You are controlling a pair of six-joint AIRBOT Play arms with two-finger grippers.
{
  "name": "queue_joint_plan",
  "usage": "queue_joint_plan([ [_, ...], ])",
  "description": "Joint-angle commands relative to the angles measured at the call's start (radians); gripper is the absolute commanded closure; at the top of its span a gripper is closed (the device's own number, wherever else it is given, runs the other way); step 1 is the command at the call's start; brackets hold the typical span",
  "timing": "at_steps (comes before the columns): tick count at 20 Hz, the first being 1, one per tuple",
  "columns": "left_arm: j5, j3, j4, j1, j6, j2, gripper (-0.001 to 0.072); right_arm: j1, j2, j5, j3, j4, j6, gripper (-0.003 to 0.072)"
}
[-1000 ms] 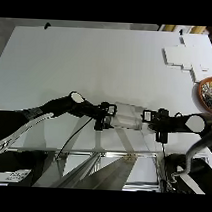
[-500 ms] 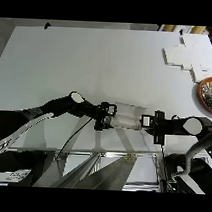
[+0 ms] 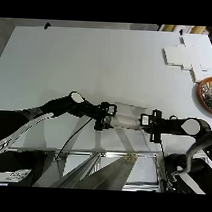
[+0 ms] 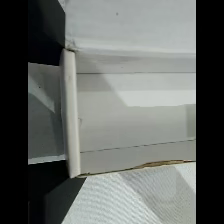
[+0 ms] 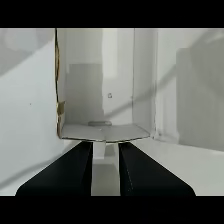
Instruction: Fold the box and place the chain.
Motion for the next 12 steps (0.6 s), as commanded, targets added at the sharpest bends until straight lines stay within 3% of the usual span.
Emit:
queue_joint_plan([
  [1, 0.0, 0.001, 0.0, 0.0, 0.0, 0.0, 0.0575, 0.001, -0.034, -0.024, -0.002, 0.1, -0.055, 0.053],
  [9, 0.0, 0.001, 0.0, 0.0, 0.0, 0.0, 0.0575, 0.001, -0.139, -0.074, -0.002, 0.214, -0.116, 0.0505],
  [11, 0.0, 0.001, 0.0, 0.0, 0.0, 0.0, 0.0575, 0.001, -0.162, -0.079, -0.002, 0.263, -0.133, 0.034],
  [12, 0.0, 0.001, 0.0, 0.0, 0.0, 0.0, 0.0575, 0.001, -0.164, -0.087, -0.002, 0.277, -0.132, 0.0312],
])
